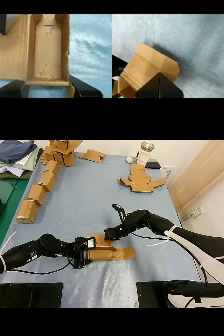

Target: Fold the box.

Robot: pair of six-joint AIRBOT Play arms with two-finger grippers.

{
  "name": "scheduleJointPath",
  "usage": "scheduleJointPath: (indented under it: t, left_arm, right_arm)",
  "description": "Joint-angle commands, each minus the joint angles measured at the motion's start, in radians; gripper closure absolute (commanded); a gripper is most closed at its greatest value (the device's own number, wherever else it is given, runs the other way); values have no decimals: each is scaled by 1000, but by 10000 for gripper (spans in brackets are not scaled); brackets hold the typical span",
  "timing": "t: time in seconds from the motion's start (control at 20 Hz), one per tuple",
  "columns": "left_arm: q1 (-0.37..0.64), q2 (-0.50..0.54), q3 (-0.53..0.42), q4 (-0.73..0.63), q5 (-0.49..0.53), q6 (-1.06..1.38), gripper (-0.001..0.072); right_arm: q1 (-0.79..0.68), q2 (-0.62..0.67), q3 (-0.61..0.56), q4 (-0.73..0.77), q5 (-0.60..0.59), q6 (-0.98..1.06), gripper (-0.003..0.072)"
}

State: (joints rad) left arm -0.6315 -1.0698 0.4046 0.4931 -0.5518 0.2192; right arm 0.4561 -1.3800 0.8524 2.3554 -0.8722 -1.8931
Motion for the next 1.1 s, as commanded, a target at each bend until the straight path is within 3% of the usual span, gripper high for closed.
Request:
scheduleJointPath:
  t: [0.0,0.8,1.05]
  left_arm:
    - [0,0,-1,0,0,0,321]
    - [0,0,-1,0,0,0,321]
    - [0,0,-1,0,0,0,321]
  right_arm:
    - [1,-34,0,-6,-11,-30,683]
    - [0,-35,-14,-10,7,-57,684]
    - [-4,106,-12,-37,-18,-61,685]
